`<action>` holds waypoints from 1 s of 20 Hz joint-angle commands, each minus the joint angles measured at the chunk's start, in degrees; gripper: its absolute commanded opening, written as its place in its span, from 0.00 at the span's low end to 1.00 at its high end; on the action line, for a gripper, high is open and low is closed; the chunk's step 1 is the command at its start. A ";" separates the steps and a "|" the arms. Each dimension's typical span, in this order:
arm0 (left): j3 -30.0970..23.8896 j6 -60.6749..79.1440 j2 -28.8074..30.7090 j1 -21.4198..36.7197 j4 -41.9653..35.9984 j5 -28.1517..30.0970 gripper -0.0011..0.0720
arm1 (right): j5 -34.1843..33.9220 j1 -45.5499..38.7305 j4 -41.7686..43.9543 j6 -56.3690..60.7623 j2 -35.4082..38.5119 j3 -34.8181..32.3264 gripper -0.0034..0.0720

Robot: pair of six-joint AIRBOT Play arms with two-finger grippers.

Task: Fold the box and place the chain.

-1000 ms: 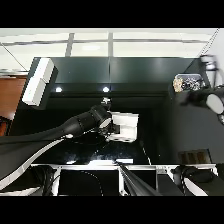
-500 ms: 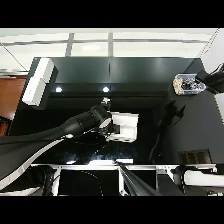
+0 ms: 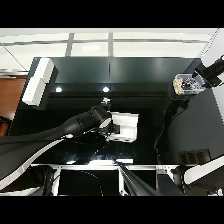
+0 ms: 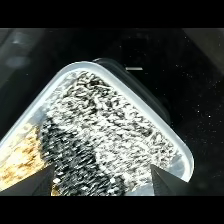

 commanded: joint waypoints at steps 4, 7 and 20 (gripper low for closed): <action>0.00 0.02 0.00 0.02 0.02 -0.04 0.06 | -0.42 -0.11 -3.63 2.71 -3.48 1.46 0.94; 0.00 0.02 0.00 0.02 0.02 -0.02 0.06 | -2.19 -0.11 -3.52 2.69 -4.42 1.46 0.94; 0.00 0.02 0.00 0.02 0.00 -0.04 0.06 | 0.96 -0.17 -2.80 -11.58 1.33 1.64 0.06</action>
